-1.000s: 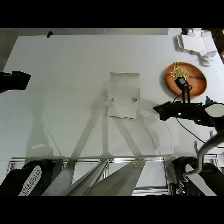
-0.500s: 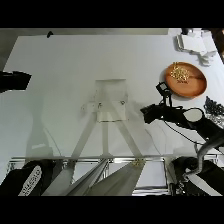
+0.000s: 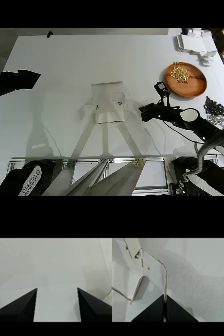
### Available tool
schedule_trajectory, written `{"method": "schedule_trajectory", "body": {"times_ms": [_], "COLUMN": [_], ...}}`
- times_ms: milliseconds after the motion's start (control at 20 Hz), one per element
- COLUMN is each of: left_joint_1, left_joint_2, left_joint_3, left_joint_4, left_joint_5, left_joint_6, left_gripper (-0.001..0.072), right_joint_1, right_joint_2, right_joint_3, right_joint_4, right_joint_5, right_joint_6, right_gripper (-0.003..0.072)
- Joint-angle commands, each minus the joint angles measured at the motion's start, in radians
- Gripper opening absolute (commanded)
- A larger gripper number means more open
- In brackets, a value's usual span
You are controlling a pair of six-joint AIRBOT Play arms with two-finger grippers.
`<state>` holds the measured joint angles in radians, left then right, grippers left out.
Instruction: Fold the box and place the chain.
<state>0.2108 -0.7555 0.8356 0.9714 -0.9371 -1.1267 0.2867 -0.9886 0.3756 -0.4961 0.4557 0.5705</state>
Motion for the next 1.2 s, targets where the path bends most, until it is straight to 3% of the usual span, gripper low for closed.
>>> {"method": "schedule_trajectory", "body": {"times_ms": [0,150,400,650,800,1150], "left_joint_1": [-0.001,-0.014,-0.194,-0.400,-0.425,-0.425], "left_joint_2": [-0.032,-0.152,-0.409,-0.647,-0.702,-0.769], "left_joint_3": [0.001,0.001,0.015,0.209,0.294,0.299], "left_joint_4": [-0.014,-0.019,-0.164,-0.149,-0.161,-0.338], "left_joint_5": [-0.031,-0.104,-0.149,-0.171,-0.147,-0.130], "left_joint_6": [0.093,0.145,0.383,0.408,0.447,0.615], "left_gripper": [0.0549,0.0649,0.0650,0.0679,0.0708,0.0704], "right_joint_1": [0.002,0.002,0.002,0.002,0.002,0.002], "right_joint_2": [-0.001,-0.001,-0.001,-0.001,-0.001,-0.001], "right_joint_3": [-0.001,-0.001,-0.001,-0.001,-0.001,-0.001], "right_joint_4": [0.005,0.005,0.004,0.004,0.005,0.004], "right_joint_5": [-0.024,-0.024,-0.026,-0.026,-0.026,-0.026], "right_joint_6": [0.001,0.001,0.001,0.001,0.001,0.002], "right_gripper": [0.0006,0.0006,0.0006,0.0007,0.0007,0.0008]}}
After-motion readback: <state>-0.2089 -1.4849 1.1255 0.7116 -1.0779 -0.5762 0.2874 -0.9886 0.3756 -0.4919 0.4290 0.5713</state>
